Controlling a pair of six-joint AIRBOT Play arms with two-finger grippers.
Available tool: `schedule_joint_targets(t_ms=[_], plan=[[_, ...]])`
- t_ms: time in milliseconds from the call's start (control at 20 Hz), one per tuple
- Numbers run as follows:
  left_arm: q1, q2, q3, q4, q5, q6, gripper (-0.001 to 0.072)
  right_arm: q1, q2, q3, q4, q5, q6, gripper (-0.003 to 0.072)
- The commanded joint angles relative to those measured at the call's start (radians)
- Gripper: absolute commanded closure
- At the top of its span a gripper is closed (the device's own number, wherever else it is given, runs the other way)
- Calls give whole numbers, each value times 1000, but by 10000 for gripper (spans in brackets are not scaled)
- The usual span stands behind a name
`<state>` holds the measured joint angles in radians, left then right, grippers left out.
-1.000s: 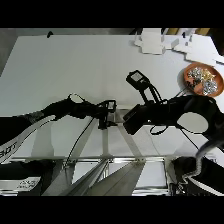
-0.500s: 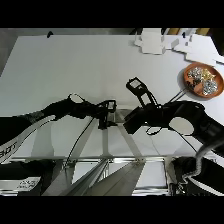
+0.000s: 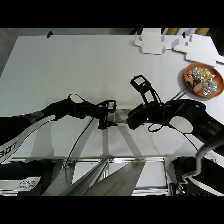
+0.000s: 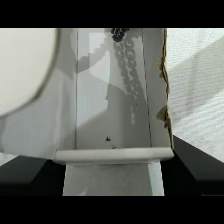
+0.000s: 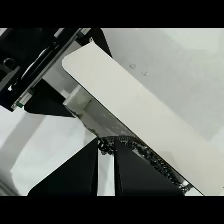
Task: Fold the box and place the chain.
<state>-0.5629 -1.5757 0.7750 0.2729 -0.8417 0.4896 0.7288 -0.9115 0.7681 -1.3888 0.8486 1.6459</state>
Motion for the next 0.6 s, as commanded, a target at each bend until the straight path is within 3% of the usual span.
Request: schedule_joint_targets(t_ms=[0,400,450,550], plan=[[0,0,0,0,0,0,556,-2,-1,-1,-19,3,3,672],[0,0,0,0,0,0,556,-2,-1,-19,-28,3,4,671],[0,0,0,0,0,0,556,-2,-1,-27,-27,3,5,649],[0,0,0,0,0,0,556,-2,-1,-29,-23,-3,7,502]])
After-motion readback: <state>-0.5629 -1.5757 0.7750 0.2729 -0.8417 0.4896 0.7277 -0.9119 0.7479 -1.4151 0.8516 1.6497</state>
